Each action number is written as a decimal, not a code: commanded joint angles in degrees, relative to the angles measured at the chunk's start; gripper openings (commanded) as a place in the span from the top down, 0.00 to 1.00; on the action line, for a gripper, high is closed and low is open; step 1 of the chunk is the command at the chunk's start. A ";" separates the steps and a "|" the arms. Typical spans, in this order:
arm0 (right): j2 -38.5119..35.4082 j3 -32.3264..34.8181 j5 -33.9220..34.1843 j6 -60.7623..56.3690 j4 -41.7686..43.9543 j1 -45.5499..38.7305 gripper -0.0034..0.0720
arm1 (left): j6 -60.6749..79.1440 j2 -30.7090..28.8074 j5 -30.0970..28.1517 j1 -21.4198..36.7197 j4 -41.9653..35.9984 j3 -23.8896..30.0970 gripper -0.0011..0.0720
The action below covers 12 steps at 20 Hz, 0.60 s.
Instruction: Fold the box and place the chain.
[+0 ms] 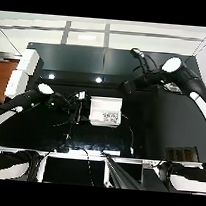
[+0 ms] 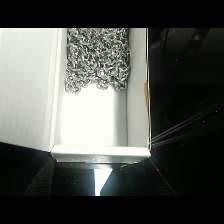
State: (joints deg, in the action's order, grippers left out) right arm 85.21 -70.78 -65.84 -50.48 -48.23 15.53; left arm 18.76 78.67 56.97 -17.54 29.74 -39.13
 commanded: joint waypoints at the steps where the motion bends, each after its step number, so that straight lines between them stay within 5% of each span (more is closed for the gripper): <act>1: 3.13 -2.60 -5.68 3.96 0.02 2.25 0.00 | 0.02 0.04 -0.02 -0.02 0.02 -0.04 0.35; 12: 3.08 -4.55 -21.29 13.31 1.27 2.93 0.00 | 0.04 0.04 -0.02 -0.02 0.04 -0.04 0.35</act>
State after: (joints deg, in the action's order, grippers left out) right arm 88.23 -74.54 -83.46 -39.40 -47.31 18.26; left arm 18.79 78.67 56.95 -17.54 29.76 -39.13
